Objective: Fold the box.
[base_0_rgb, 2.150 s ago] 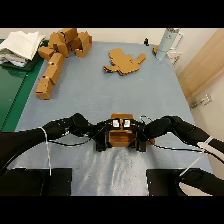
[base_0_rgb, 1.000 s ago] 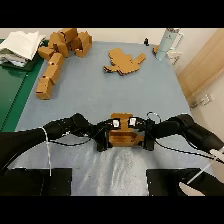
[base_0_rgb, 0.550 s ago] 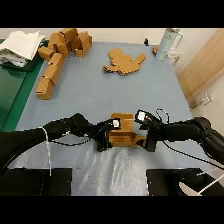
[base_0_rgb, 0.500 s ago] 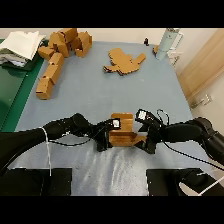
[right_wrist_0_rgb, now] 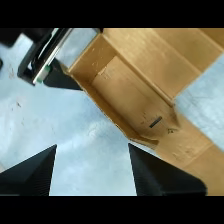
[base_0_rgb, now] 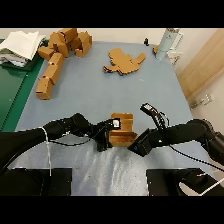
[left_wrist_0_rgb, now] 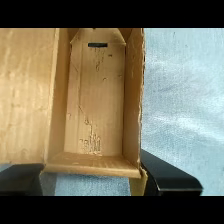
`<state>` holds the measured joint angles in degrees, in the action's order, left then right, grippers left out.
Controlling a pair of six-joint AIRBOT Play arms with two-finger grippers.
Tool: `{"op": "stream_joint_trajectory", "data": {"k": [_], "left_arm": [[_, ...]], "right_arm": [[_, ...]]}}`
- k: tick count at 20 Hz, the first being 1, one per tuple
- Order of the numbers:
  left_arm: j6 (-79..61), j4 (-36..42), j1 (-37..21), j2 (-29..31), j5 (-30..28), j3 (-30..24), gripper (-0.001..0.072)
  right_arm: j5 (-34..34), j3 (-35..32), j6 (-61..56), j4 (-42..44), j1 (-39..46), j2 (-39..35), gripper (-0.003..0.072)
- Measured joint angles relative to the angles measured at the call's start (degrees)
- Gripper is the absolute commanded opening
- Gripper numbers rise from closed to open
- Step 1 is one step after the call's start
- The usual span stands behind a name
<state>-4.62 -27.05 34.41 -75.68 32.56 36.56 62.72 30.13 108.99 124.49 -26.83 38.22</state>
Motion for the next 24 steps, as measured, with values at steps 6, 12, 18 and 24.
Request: {"op": "stream_joint_trajectory", "data": {"k": [6,12,18,24], "left_arm": [[-0.4,-1.3,-0.1,2.5,-2.6,0.2,0.0535],[-1.8,-1.6,-0.2,3.0,-4.4,-1.5,0.0535],[-2.1,-1.4,-0.2,2.5,-5.3,-2.3,0.0535],[-2.0,-1.4,-0.1,1.8,-4.8,-2.3,0.0535]], "right_arm": [[-4.9,0.0,-6.6,0.7,-0.1,0.0,0.0715],[-6.8,0.0,-7.7,0.9,-0.1,0.0,0.0714],[-8.2,0.0,-8.0,0.9,-0.1,0.0,0.0714],[-8.3,0.0,-9.2,0.9,-0.1,0.0,0.0704]]}}
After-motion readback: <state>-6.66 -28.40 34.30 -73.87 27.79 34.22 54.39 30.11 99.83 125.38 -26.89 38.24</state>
